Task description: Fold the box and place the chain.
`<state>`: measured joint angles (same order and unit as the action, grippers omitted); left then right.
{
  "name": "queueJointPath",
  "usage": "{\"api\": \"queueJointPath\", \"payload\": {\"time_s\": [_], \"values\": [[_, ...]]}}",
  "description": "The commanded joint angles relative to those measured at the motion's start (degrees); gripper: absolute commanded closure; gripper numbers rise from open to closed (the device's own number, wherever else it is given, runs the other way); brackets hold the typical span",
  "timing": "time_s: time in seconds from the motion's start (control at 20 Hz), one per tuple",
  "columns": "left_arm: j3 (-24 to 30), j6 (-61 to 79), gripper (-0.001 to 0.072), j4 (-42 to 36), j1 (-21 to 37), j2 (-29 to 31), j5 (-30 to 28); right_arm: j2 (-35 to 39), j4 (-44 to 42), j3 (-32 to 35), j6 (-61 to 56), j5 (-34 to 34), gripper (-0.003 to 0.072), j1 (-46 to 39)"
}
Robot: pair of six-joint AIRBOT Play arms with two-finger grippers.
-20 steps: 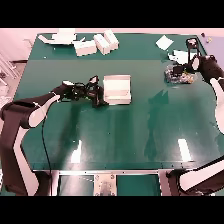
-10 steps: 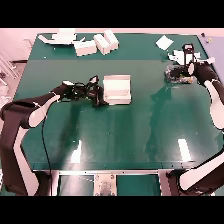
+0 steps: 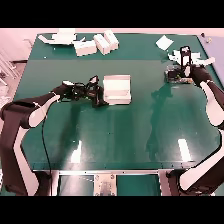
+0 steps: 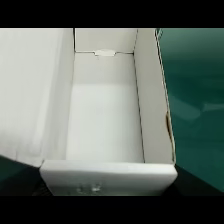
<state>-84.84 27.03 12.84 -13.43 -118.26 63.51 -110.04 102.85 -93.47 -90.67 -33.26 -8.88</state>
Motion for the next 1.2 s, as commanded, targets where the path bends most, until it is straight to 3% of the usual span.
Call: {"api": "queueJointPath", "payload": {"time_s": [0.0,0.35,0.6,1.15], "values": [[-0.02,0.0,0.023,0.0,0.02,0.02,-0.02,-0.61,-0.31,-1.42,-0.09,-1.66,0.0677,0.66],[-0.02,0.02,0.023,0.0,0.02,0.02,-0.04,3.78,1.88,-13.75,2.91,-16.44,0.0679,4.72],[-0.02,0.02,0.023,0.02,0.02,0.02,-0.04,15.78,3.98,-14.05,4.42,-22.32,0.068,8.61],[-0.02,0.02,0.023,0.0,0.02,0.02,-0.04,38.97,5.46,-14.05,7.39,-25.33,0.068,24.52]]}}
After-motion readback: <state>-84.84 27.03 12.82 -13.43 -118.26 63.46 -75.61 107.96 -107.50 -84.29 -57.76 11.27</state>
